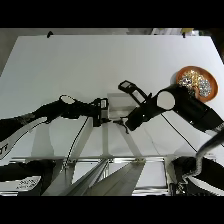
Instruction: Fold the box and place the chain.
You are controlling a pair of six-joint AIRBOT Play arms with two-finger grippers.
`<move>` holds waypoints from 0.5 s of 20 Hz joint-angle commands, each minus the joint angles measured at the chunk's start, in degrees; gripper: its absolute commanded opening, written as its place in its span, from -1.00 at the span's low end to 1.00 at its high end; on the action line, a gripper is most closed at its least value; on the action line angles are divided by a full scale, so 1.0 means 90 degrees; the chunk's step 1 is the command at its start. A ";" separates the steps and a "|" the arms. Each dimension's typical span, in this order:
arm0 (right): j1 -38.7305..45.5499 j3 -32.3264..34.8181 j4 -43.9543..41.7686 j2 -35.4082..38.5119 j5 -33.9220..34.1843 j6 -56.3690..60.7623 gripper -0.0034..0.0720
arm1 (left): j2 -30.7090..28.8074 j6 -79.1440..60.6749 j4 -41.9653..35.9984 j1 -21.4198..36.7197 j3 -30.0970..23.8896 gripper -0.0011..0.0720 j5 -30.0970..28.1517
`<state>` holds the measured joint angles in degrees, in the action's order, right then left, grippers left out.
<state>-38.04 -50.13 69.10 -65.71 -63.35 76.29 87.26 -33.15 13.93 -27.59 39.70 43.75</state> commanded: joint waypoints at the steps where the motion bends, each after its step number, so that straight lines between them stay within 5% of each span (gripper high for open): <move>1: -0.0372 0.0685 0.0151 0.0024 0.0903 0.0000 -0.69 | -0.0005 -0.0002 0.0002 0.0000 0.0002 -0.94 0.0000; 3: -0.0522 0.0986 0.0158 0.0017 0.1440 0.0053 -0.60 | -0.0005 -0.0002 0.0002 0.0000 0.0002 -0.94 0.0000; 5: -0.0668 0.1192 0.0180 -0.0005 0.1787 0.0221 -0.11 | -0.0005 -0.0002 0.0000 0.0000 0.0002 -0.94 0.0002; 10: -0.0780 0.1355 0.0585 -0.0362 0.1996 0.0707 -0.13 | -0.0005 -0.0002 0.0002 0.0000 0.0002 -0.94 0.0007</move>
<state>-44.40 -38.98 71.88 -67.29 -47.64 79.46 87.26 -33.15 13.93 -27.59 39.70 43.77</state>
